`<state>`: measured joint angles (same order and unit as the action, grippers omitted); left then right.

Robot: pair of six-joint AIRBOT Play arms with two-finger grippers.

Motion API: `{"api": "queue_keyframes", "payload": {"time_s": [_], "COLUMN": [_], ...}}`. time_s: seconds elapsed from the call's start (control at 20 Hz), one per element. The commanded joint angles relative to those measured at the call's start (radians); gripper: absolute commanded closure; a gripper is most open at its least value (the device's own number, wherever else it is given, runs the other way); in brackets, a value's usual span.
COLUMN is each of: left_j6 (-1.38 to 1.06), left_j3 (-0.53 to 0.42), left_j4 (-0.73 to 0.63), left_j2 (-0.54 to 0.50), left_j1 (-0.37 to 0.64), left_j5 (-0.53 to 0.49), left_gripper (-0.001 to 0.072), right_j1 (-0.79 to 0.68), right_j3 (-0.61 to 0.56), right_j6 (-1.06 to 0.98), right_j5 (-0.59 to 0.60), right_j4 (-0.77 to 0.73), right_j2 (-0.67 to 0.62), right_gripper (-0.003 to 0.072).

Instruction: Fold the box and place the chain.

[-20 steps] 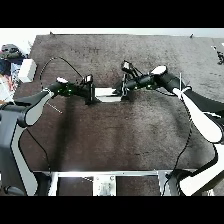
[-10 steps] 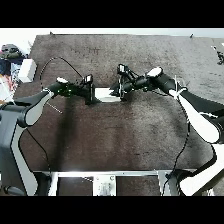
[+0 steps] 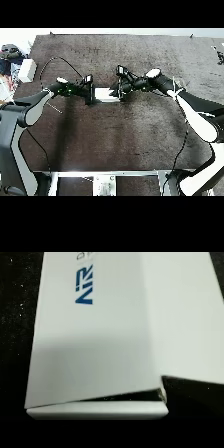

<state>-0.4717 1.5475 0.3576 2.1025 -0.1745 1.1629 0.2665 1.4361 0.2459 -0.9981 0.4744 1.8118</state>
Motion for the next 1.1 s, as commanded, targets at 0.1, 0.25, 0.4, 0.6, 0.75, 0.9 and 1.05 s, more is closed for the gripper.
{"api": "queue_keyframes", "payload": {"time_s": [0.1,0.25,0.4,0.6,0.75,0.9,1.05], "left_j6": [0.0,0.0,0.0,0.0,0.0,0.0,0.0], "left_j3": [0.0,0.0,0.0,0.0,0.0,0.0,0.0], "left_j4": [0.0,0.0,0.0,0.0,0.0,0.0,0.0], "left_j2": [0.0,0.0,0.0,0.0,0.0,0.0,0.0], "left_j1": [0.0,0.0,0.0,0.0,0.0,0.0,0.0], "left_j5": [0.0,0.0,0.0,0.0,0.0,0.0,0.0], "left_gripper": [0.0547,0.0547,0.0547,0.0547,0.0547,0.0547,0.0547], "right_j1": [0.002,0.002,0.002,0.002,0.002,0.002,0.002], "right_j3": [0.014,0.015,0.015,0.016,0.016,0.016,0.016], "right_j6": [0.025,0.023,0.019,0.02,0.024,0.031,0.031], "right_j5": [0.071,0.049,-0.016,0.047,0.051,0.008,-0.045], "right_j4": [0.001,0.026,0.015,0.018,0.023,0.031,0.03], "right_j2": [0.005,0.002,-0.021,-0.02,-0.016,0.0,0.0], "right_gripper": [0.0378,0.0379,0.0381,0.0381,0.038,0.0379,0.0378]}}
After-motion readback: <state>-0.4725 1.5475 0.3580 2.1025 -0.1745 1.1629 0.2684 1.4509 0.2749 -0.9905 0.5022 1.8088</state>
